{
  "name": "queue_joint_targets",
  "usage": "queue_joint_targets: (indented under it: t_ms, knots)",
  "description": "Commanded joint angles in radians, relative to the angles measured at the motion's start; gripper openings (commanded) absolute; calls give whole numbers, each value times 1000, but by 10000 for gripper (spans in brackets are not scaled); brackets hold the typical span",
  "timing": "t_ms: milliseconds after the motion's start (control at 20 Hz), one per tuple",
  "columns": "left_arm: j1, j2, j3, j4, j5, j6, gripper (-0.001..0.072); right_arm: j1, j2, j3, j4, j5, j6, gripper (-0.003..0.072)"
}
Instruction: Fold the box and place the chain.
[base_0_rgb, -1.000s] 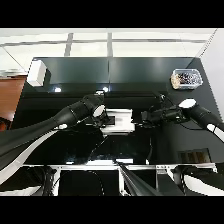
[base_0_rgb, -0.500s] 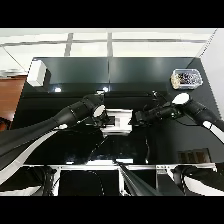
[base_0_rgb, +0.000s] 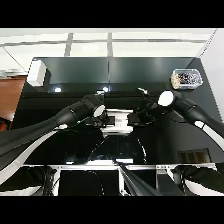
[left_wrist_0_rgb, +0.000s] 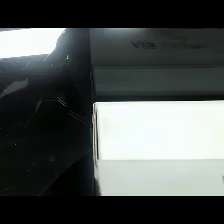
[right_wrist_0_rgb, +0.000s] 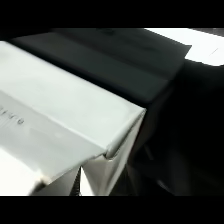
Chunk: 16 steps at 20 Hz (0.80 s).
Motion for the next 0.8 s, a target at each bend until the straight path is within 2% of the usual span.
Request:
queue_joint_targets:
  t_ms: [0, 200, 300, 500, 750]
  knots:
    - [0, 0, 0, 0, 0, 0, 24, 117, -36, 69, -237, -20, 257, 303]
    - [0, 0, 0, 0, 0, 0, 24, 230, -116, 173, -457, 41, 508, 303]
    - [0, 0, 0, 0, 0, 0, 24, 265, -125, 179, -533, 41, 616, 303]
    - [0, 0, 0, 0, 0, 0, 24, 273, -142, 179, -537, 44, 665, 303]
    - [0, 0, 0, 0, 0, 0, 24, 273, -171, 179, -471, 58, 666, 302]
